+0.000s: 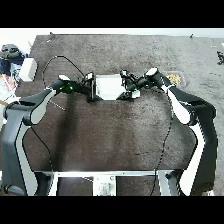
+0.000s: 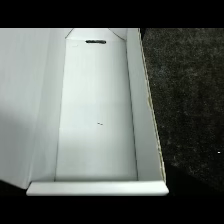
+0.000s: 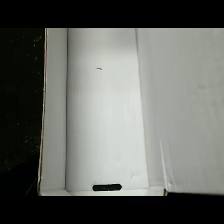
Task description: Fold the box and place the chain.
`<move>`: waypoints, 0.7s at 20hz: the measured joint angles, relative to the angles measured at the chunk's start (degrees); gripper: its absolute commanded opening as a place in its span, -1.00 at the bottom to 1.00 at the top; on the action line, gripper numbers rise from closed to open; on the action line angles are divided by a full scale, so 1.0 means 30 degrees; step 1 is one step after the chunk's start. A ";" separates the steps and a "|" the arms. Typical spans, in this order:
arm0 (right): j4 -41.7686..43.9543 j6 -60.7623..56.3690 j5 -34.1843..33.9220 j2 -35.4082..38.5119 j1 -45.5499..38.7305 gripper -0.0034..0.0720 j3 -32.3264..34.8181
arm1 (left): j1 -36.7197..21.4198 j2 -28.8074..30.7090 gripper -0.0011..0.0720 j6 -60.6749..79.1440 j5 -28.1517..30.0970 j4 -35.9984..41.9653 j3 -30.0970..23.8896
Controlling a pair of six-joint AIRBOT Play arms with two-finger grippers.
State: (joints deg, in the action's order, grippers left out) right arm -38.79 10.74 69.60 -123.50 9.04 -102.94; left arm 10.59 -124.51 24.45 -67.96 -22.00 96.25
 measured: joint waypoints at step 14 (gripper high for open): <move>-0.0401 -0.0168 0.0692 0.0852 -0.1137 1.00 0.0007 | 0.0000 0.0000 0.17 0.0015 0.0015 0.0007 0.0000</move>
State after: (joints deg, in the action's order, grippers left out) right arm -39.99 10.24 71.68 -120.95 5.63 -102.91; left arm 10.59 -124.51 24.49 -67.92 -21.98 96.25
